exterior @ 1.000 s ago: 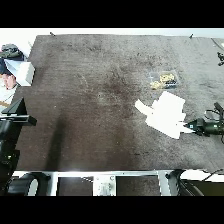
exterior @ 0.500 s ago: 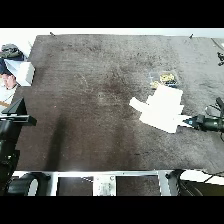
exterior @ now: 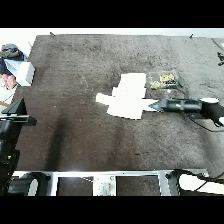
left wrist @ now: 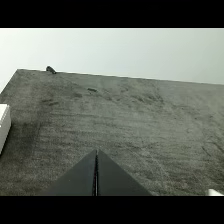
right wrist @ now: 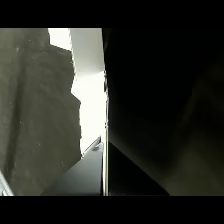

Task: Fold the box and place the chain.

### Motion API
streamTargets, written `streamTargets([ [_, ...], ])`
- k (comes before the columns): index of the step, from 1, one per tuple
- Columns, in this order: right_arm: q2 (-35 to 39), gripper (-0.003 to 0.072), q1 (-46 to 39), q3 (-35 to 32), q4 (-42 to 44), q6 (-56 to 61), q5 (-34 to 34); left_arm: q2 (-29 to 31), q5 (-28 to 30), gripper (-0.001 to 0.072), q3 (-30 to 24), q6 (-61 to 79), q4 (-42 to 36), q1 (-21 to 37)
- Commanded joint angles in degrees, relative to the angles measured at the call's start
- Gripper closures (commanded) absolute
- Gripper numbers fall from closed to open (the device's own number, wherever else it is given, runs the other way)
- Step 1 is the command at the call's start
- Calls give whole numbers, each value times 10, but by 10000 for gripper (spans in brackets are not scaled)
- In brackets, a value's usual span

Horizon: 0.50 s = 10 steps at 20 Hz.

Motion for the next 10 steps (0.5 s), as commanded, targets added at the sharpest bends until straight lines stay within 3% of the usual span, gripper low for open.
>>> streamTargets([
  [1, -39, 678, 129, 65, 21, 46, -89, 0, 0, 697, 0, 0, 0, 0],
  [8, -135, 678, 176, 157, -14, 52, -146, 0, -48, 696, 0, -1, -2, 0],
  [9, -140, 678, 176, 157, -17, 49, -156, 0, -74, 586, 0, 12, 0, 0],
  [10, -143, 677, 176, 157, -17, 40, -159, 0, -107, 90, 0, 33, 0, 0],
])
